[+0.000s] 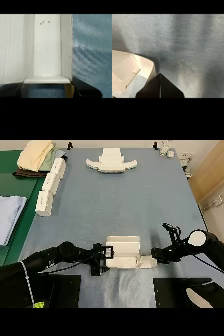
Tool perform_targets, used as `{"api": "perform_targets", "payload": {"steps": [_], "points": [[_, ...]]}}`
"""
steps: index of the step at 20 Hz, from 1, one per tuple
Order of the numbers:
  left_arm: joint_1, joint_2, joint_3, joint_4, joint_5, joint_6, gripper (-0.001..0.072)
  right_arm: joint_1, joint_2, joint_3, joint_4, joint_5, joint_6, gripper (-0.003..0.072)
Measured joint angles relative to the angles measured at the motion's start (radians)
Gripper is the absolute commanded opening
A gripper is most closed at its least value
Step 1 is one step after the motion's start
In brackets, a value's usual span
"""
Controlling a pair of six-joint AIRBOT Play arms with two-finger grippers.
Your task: Fold the box.
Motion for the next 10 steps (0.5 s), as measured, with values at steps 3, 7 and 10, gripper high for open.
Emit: {"api": "perform_targets", "payload": {"steps": [3, 7, 10], "points": [[0.0, 0.0, 0.0, 0.0, 0.0, 0.0, 0.0512, 0.0, -0.011, 0.0, 0.018, 0.001, -0.022, 0.0002], [0.0, 0.0, 0.0, 0.0, 0.0, 0.0, 0.0512, 0.0, -0.007, 0.004, 0.154, 0.01, -0.094, 0.0002], [0.0, 0.0, 0.0, 0.0, 0.0, 0.0, 0.0512, 0.0, 0.005, 0.026, 0.223, 0.017, -0.131, 0.0008]]}}
